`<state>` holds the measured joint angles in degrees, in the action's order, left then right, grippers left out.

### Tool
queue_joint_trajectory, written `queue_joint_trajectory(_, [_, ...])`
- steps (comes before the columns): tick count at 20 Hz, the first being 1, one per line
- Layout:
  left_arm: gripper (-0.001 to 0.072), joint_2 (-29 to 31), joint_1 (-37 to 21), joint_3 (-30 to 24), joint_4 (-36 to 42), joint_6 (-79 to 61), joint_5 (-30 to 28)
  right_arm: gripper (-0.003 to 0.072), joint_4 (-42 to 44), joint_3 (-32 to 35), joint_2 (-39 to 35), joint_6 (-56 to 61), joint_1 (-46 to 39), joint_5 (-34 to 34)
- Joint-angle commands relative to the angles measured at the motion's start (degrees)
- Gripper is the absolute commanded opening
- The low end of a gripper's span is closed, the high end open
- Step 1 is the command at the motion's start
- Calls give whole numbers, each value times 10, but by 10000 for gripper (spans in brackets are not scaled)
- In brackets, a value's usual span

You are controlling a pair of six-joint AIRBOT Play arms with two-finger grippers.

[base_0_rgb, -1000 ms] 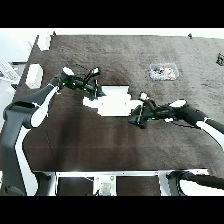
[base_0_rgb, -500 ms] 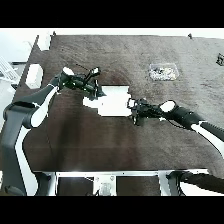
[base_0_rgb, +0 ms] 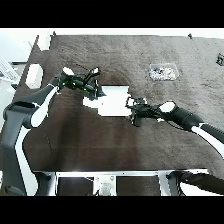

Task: Fold the box and place the chain.

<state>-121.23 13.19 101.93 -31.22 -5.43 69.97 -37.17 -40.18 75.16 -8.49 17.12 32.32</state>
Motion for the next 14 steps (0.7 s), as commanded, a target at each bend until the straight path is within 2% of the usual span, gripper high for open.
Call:
queue_joint_trajectory(1, [22,0,0,0,0,0,0,573,4,8,0,1,5,3])
queue_joint_trajectory(8, [22,0,0,0,0,0,-1,574,-9,12,0,-34,7,0])
queue_joint_trajectory(14, [22,0,0,0,0,0,-1,573,-6,12,14,-34,11,-28])
